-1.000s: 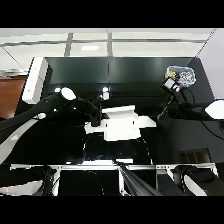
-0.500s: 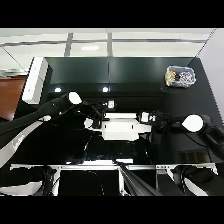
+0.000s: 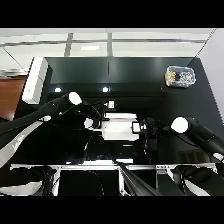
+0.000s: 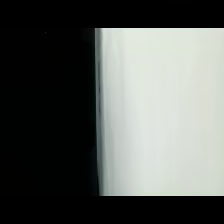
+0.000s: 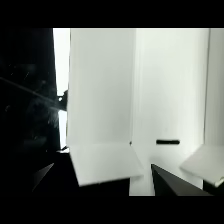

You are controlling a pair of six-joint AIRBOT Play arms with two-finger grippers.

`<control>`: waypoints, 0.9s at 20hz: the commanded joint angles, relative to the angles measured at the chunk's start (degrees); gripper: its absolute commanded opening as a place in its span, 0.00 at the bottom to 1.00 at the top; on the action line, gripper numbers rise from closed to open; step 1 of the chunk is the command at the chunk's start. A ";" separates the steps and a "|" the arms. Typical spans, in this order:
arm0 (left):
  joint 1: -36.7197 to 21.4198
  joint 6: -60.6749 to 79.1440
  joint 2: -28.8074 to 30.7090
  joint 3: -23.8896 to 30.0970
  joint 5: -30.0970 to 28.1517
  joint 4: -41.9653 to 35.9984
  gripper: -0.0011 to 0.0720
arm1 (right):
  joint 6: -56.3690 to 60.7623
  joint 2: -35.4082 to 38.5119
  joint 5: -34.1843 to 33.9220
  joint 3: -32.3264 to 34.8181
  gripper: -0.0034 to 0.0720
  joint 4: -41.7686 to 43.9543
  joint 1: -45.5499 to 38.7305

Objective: Fold the box and place the chain.

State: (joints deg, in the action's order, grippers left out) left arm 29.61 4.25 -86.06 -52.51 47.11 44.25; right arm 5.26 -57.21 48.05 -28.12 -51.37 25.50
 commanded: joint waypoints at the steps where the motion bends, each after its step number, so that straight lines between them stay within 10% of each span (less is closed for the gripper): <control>1: 0.02 0.02 -0.04 0.02 -0.15 0.07 0.05 | -1.03 -3.02 -7.41 0.04 0.99 6.97 3.08; 7: 0.02 0.02 -0.04 0.02 -0.17 0.09 0.05 | 5.75 -3.08 -3.43 -5.20 0.99 -4.35 0.98; 18: 0.02 0.02 -0.04 0.02 -0.17 0.07 0.05 | -5.07 -4.09 -5.25 -7.34 0.98 8.61 -5.81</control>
